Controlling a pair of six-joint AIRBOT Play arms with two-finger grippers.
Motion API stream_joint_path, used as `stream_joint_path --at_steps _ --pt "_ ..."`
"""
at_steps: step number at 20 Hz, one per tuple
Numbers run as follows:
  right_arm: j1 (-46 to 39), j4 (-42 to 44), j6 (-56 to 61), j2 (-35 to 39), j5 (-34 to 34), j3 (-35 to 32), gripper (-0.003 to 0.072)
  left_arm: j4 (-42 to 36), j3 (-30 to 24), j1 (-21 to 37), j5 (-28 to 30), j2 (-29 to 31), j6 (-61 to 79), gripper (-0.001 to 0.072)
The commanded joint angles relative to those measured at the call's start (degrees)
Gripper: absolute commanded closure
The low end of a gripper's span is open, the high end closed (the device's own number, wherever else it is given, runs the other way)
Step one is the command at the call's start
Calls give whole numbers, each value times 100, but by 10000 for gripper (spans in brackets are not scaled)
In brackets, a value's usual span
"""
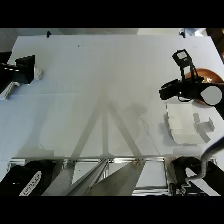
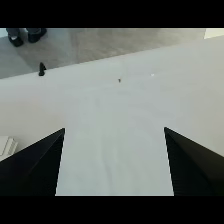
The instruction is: Fold the box and place the chain.
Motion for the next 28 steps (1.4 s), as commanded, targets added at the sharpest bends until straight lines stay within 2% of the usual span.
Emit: stream_joint_path --at_steps 1,6,8,10,11,12,14,16,21,25,28 --pt "0 17 2 4 0 4 627 2 0 -4 2 -2 -2 14" --pt "-2 15 101 22 24 7 626 2 0 -4 2 -4 -2 14" --pt "-2 -92 402 35 275 94 611 2 0 -4 2 -2 -2 14" --pt "-2 -667 903 35 750 332 411 2 0 -4 4 -4 -2 14" --pt "-2 -1141 1152 35 1056 494 358 2 0 -4 2 -2 -2 14" --pt "-2 -1611 1316 35 1377 651 327 2 0 -4 2 -4 -2 14" --pt "-2 -2424 1375 35 2057 953 327 2 0 -4 2 -2 -2 14" --pt "-96 -2796 1311 35 2446 1032 326 2 0 -4 4 -2 -2 14" --pt "-1633 -2444 758 35 2951 1032 322 2 0 -4 4 -4 -2 14" --pt "-3206 -1740 57 -22 3077 1029 259 2 0 -4 2 -4 -2 14" --pt "-3803 -1753 -391 -170 3434 1029 138 2 0 -4 2 -2 -2 14"
